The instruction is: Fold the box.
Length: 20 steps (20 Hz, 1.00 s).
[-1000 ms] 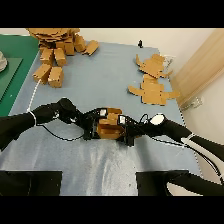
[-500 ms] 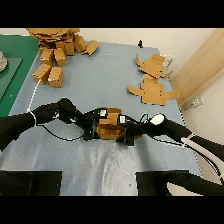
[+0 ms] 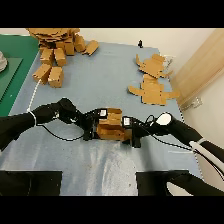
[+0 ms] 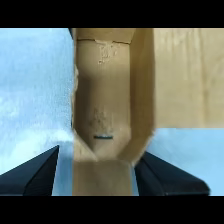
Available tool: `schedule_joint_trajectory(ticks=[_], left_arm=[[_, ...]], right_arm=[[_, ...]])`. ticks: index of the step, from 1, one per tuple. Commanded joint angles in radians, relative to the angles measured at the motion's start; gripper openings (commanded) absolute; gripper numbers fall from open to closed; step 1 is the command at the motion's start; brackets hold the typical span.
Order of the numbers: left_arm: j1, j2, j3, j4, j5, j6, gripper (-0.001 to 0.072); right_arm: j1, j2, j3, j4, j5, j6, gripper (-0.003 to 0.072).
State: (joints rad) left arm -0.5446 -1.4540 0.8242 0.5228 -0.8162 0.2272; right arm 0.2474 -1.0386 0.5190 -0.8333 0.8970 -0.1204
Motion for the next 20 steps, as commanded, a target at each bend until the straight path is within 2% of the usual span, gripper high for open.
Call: schedule_joint_trajectory(ticks=[1,3,5,8,11,13,15,18,20], left_arm=[[0.0,-0.001,0.001,0.0,0.003,0.0,0.048],[0.0,-0.001,0.001,0.0,0.003,0.0,0.048],[0.0,-0.001,0.001,0.0,0.003,0.0,0.0481],[0.0,-0.001,0.001,0.0,0.003,0.0,0.048],[0.0,-0.001,0.001,0.0,0.003,0.0,0.0481],[0.0,-0.001,0.001,0.0,0.003,0.0,0.048],[0.0,-0.001,0.001,0.0,0.003,0.0,0.048],[0.0,-0.001,0.001,0.0,0.003,0.0,0.048],[0.0,-0.001,0.001,0.0,0.003,0.0,0.0481]], right_arm=[[-0.005,0.155,0.001,-0.143,0.02,0.115,0.0718],[-0.005,0.235,0.001,-0.186,0.019,0.175,0.0717],[-0.005,0.302,0.001,-0.14,0.018,0.232,0.0715],[-0.005,0.368,0.001,0.032,0.008,0.237,0.0711],[-0.002,0.379,0.001,0.284,0.123,0.518,0.0712],[0.008,0.378,0.001,0.361,0.146,0.608,0.0709],[0.01,0.378,0.001,0.396,0.105,0.713,0.0697],[0.01,0.378,0.001,0.484,-0.018,0.946,0.0697],[0.01,0.378,0.001,0.5,-0.076,1.014,0.0697]])
